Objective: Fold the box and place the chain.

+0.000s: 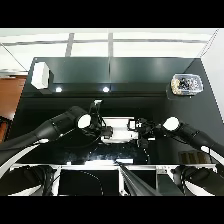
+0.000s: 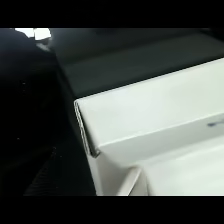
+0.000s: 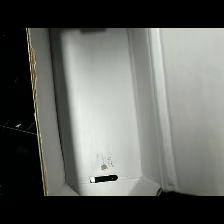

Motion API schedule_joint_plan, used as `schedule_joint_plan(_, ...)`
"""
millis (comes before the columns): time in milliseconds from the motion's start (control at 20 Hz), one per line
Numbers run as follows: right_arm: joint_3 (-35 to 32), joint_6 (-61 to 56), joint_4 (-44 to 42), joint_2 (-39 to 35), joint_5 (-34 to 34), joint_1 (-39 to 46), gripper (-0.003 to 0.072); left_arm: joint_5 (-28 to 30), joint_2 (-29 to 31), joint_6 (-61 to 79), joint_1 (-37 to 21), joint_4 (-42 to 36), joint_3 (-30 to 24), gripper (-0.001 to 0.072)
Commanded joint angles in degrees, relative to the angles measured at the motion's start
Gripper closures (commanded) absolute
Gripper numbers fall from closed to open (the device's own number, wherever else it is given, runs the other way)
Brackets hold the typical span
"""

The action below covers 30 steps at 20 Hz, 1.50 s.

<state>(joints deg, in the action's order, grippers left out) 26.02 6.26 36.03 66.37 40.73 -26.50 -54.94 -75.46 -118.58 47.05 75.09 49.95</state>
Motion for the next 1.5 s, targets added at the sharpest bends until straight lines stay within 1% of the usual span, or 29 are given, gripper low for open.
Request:
schedule_joint_plan(0,-0.02,0.00,-0.02,0.02,0.02,-0.04,0.0377,-4.20,-3.21,-4.66,2.12,5.68,5.16,0.0116)
schedule_joint_plan(100,-0.02,0.00,-0.02,0.02,0.02,-0.04,0.0377,-6.49,-5.35,-8.96,2.58,5.60,6.62,0.0223)
schedule_joint_plan(200,-0.02,0.00,-0.02,0.02,0.02,-0.04,0.0378,-10.25,-7.82,-9.90,2.78,4.24,8.63,0.0232)
schedule_joint_plan(250,-0.02,0.00,-0.02,0.02,0.02,-0.04,0.0377,-12.57,-8.79,-9.90,3.02,4.81,9.88,0.0305)
schedule_joint_plan(300,-0.02,0.00,-0.02,0.02,0.04,-0.04,0.0378,-13.94,-9.29,-10.60,3.39,5.81,10.73,0.0311)
schedule_joint_plan(400,-0.02,0.00,-0.02,0.02,0.04,-0.04,0.0378,-13.88,-9.38,-13.20,4.11,7.21,11.28,0.0376)
schedule_joint_plan(600,-0.02,0.00,-0.02,0.02,0.04,-0.04,0.0378,-12.24,-9.40,-18.64,4.79,8.50,11.21,0.0381)
schedule_joint_plan(800,-0.02,0.00,-0.02,0.02,0.04,-0.04,0.0378,-11.32,-9.40,-19.61,4.79,10.32,11.17,0.0382)
schedule_joint_plan(900,-0.02,0.00,-0.02,0.02,0.04,-0.04,0.0377,-11.15,-9.40,-19.65,4.76,11.82,11.08,0.0478)
schedule_joint_plan(1000,-0.02,0.00,-0.02,0.02,0.02,-0.04,0.0377,-10.10,-9.46,-19.63,4.79,11.74,11.06,0.0478)
schedule_joint_plan(1450,-0.02,0.00,-0.02,0.02,0.02,-0.04,0.0377,-9.70,-10.47,-19.61,5.03,10.97,11.08,0.0478)
